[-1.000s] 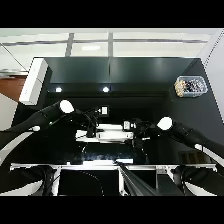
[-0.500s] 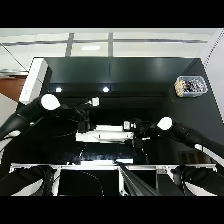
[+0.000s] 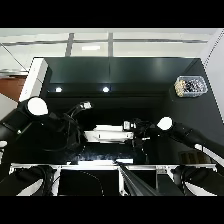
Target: Fold the box and place the chain.
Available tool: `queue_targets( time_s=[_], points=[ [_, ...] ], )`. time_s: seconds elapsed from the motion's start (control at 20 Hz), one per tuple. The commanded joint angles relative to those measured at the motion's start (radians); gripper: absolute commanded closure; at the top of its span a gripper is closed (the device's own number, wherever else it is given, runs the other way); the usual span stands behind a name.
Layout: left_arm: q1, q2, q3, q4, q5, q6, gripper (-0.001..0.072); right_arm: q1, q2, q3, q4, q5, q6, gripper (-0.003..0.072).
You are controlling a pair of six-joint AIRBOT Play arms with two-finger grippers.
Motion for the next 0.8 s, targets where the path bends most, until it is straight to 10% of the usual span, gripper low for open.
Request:
queue_targets(
  time_s=[0.0, 0.3, 0.75],
  points=[
    [-0.085, 0.011, -0.085, -0.264, 0.241, -0.018, 0.0682, 0.0, 0.0, -0.001, 0.0, -0.001, 0.0, 0.0212],
    [-0.127, -0.008, -0.098, -0.435, 0.808, 0.06, 0.068, 0.0, 0.0, -0.001, -0.003, -0.001, 0.0, 0.0211],
    [-0.158, -0.214, -0.098, -0.434, 0.778, 0.06, 0.068, 0.0, 0.0, -0.001, -0.003, -0.01, 0.0, 0.0212]
  ],
)
